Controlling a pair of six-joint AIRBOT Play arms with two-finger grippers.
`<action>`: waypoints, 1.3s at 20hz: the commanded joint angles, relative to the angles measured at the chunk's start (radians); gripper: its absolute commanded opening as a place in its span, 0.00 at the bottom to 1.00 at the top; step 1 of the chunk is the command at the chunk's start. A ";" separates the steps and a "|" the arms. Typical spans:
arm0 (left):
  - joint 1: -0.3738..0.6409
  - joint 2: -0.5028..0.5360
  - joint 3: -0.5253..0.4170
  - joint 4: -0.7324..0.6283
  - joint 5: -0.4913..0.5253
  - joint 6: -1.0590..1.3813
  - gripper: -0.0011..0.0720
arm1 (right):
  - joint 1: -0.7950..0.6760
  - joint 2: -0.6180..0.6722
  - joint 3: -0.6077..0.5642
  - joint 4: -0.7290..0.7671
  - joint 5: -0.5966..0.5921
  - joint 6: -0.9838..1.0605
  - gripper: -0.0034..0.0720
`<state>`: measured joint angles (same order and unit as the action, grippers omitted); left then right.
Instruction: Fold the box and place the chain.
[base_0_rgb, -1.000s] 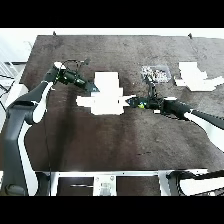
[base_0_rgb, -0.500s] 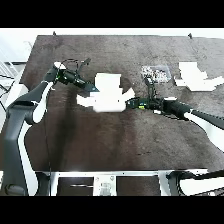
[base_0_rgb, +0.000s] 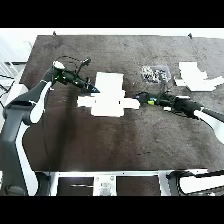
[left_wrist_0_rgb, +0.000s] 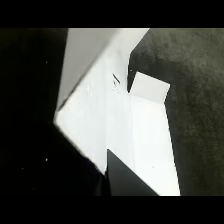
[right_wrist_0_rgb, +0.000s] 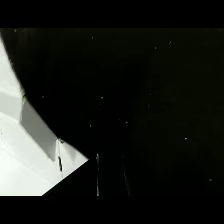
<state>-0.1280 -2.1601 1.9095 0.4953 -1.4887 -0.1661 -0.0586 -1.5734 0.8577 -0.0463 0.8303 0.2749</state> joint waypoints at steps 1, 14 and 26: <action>0.000 0.091 -0.149 -0.024 0.113 0.190 0.03 | -0.119 0.005 0.003 0.014 0.122 0.000 0.31; 0.000 0.095 -0.306 -0.083 0.277 0.439 0.04 | -0.167 0.005 -0.001 0.014 0.174 -0.085 0.45; 0.000 0.095 -0.336 -0.080 0.279 0.455 0.04 | -0.096 0.012 -0.001 0.017 0.177 -0.354 0.64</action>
<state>-0.1284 -2.0644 1.5921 0.4122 -1.2137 0.2878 -0.1761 -1.5650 0.8566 -0.0269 1.0058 0.0002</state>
